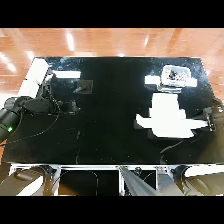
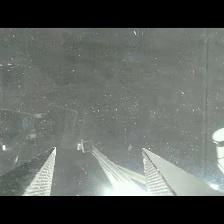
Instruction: Fold the box and place the chain.
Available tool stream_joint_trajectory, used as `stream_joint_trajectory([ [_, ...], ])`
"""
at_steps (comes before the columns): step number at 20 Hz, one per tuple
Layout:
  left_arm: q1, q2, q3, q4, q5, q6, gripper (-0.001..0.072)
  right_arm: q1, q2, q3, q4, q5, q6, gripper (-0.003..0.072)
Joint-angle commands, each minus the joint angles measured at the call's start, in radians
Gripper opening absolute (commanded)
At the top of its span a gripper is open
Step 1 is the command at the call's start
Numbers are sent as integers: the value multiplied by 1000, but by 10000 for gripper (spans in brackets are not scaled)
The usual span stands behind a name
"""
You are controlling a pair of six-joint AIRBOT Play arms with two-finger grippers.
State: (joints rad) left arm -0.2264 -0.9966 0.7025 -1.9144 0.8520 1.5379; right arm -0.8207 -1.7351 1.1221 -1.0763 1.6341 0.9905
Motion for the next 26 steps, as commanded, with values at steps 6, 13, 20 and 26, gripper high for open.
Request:
stream_joint_trajectory([
  [6,0,-1,1,-13,10,-2,621,64,100,1,97,90,-35,29],
  [13,0,-1,1,-13,8,-2,621,165,364,-166,346,45,-87,29],
  [20,0,-1,0,-88,59,-1,621,562,755,-500,370,-248,-31,29],
  [26,-7,-4,0,-134,85,-1,621,933,865,-663,367,-591,45,29],
])
